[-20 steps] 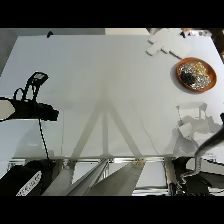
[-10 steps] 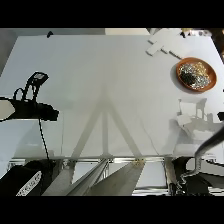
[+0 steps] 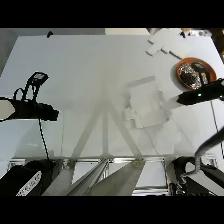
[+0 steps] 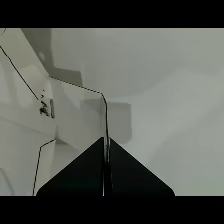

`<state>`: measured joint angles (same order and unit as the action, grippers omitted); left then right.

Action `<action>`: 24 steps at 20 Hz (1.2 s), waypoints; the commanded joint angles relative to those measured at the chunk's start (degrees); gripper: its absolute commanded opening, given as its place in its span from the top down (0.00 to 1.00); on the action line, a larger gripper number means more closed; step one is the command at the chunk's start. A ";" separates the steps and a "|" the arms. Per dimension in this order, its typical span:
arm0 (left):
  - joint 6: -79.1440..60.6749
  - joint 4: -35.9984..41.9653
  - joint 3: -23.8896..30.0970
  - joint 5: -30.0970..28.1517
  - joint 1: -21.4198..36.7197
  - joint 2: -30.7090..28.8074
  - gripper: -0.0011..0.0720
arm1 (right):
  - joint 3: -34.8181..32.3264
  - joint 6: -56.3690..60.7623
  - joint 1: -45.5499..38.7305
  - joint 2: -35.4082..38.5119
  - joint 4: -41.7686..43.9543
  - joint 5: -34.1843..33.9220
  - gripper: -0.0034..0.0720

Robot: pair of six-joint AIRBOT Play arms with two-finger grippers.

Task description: Fold the box and place the chain.

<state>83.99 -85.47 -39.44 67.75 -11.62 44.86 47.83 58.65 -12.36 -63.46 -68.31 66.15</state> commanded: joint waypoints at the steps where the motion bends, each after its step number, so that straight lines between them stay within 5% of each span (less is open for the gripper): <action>1: 0.00 0.00 0.02 0.00 -0.02 -0.04 0.97 | -10.32 0.48 9.35 7.34 11.17 -8.83 0.94; 6: -0.15 -0.09 0.02 -2.10 -0.02 0.00 0.97 | -22.10 3.10 17.70 16.02 14.01 -18.23 0.94; 8: 0.07 0.35 0.02 -7.28 0.07 0.02 0.97 | -23.17 2.99 18.99 16.37 13.94 -17.53 0.94; 13: -3.48 5.79 0.02 -6.27 -0.02 0.37 0.96 | -23.21 2.95 19.45 16.37 13.94 -17.42 0.94; 14: -5.09 6.95 0.02 -6.69 -0.02 0.87 0.87 | -23.21 2.93 19.43 16.37 13.92 -17.35 0.94; 16: -9.49 15.74 0.02 -8.72 0.07 3.61 0.38 | -23.21 2.95 19.43 16.37 13.97 -17.33 0.93; 17: -14.16 23.43 0.02 -9.20 0.07 6.43 0.25 | -23.21 2.95 19.45 16.37 13.99 -17.31 0.93; 22: -48.65 65.88 -0.07 -6.08 0.24 27.67 0.25 | -23.21 2.78 19.43 16.37 14.10 -17.16 0.93; 24: -53.00 70.82 -1.01 -4.44 0.04 35.32 0.25 | -23.21 2.71 19.43 16.37 14.10 -16.85 0.93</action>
